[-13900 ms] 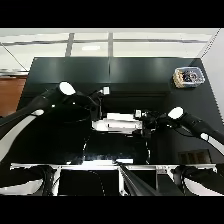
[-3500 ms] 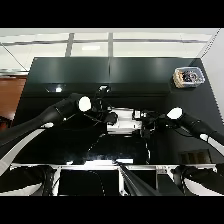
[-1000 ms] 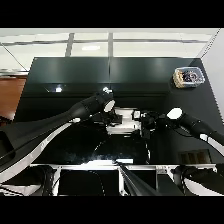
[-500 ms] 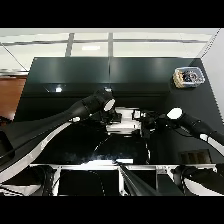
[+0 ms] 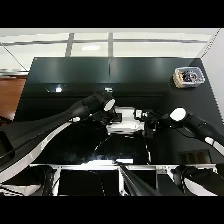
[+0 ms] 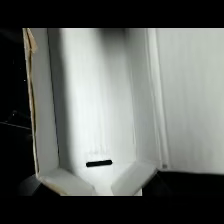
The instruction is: Fold the box and place the chain.
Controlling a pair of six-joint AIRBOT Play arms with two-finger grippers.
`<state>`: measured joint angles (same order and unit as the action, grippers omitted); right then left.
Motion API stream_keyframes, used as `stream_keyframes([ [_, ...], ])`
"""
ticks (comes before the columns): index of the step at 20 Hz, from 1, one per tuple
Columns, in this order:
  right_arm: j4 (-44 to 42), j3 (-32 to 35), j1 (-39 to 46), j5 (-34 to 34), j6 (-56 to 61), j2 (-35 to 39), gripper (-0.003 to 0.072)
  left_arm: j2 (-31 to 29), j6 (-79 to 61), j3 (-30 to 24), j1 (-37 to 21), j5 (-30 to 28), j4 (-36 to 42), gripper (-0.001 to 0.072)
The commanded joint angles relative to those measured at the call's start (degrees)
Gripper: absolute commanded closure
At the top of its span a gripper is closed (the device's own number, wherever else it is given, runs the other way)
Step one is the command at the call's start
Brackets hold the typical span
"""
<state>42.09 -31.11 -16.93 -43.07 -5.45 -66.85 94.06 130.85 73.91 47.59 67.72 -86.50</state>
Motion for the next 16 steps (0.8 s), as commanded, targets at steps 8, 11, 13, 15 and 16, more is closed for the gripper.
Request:
stream_keyframes([
  [8,0.3,0.0,0.3,-2.8,3.0,3.4,0.0368,0.0,-0.1,0.0,-0.2,0.1,0.2,0.0687],
  [11,-1.7,0.0,0.3,-2.9,4.2,3.0,0.0512,0.0,-0.1,0.0,-0.2,0.5,0.2,0.0687],
  [13,-4.7,0.0,0.2,-2.9,5.9,2.2,0.0513,0.0,-0.1,0.0,-0.2,0.4,0.2,0.0687],
  [15,-9.2,0.0,0.1,-2.8,5.9,0.8,0.0513,0.0,-0.1,0.0,-0.2,0.4,0.2,0.0686],
  [16,-10.6,0.0,-0.4,-2.4,5.9,0.2,0.0512,0.0,-0.1,0.0,-0.2,0.5,0.2,0.0687],
])
